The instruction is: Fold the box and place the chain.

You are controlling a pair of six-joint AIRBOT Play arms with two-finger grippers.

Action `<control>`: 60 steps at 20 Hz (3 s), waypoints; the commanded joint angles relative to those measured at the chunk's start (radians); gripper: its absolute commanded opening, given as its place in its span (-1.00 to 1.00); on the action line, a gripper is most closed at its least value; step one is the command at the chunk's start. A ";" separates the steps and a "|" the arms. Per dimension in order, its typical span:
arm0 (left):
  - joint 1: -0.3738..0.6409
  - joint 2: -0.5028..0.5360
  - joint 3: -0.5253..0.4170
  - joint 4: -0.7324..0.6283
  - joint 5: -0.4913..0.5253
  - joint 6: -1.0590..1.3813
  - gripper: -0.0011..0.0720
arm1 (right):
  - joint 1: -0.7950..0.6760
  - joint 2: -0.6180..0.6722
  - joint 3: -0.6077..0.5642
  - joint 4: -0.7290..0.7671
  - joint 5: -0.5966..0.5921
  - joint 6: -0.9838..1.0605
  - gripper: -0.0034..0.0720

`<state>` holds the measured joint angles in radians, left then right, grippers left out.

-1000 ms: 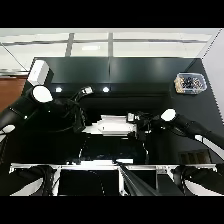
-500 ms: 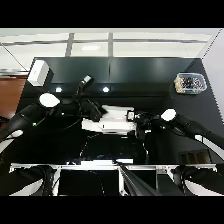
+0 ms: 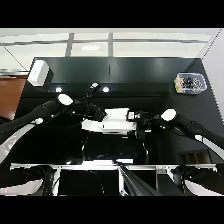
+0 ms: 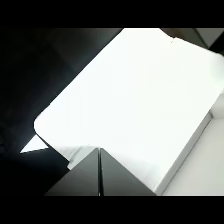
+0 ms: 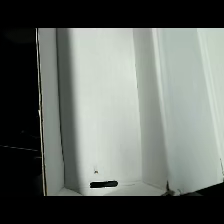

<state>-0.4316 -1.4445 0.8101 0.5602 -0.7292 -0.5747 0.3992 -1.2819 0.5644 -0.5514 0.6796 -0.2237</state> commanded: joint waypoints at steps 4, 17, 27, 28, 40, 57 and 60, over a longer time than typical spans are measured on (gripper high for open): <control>0.087 0.077 0.100 0.120 -0.095 0.003 -0.90 | 0.000 0.000 0.000 -0.001 0.000 0.000 0.21; 0.159 0.330 -0.188 0.221 -0.114 0.526 0.96 | 0.000 0.000 0.000 -0.002 0.000 0.000 0.21; -0.059 0.210 -0.191 0.151 0.063 0.542 0.07 | 0.000 0.000 0.000 -0.002 0.000 0.000 0.21; -0.059 0.209 -0.191 0.127 0.063 0.542 -0.25 | 0.000 0.000 0.000 -0.002 0.000 0.000 0.21; -0.061 0.123 -0.191 -0.118 0.016 0.550 -0.37 | 0.000 0.000 0.000 -0.002 0.000 0.000 0.21; 0.086 0.309 -0.129 0.445 -0.084 -0.120 -0.90 | 0.000 0.000 0.000 -0.003 -0.003 -0.001 0.21; 0.278 0.380 -0.134 0.635 -0.107 -0.606 -0.90 | 0.000 0.000 0.000 -0.002 -0.003 -0.001 0.21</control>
<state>-0.2897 -1.1309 0.6743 0.9619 -0.8173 -0.7055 0.3992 -1.2816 0.5644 -0.5537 0.6781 -0.2241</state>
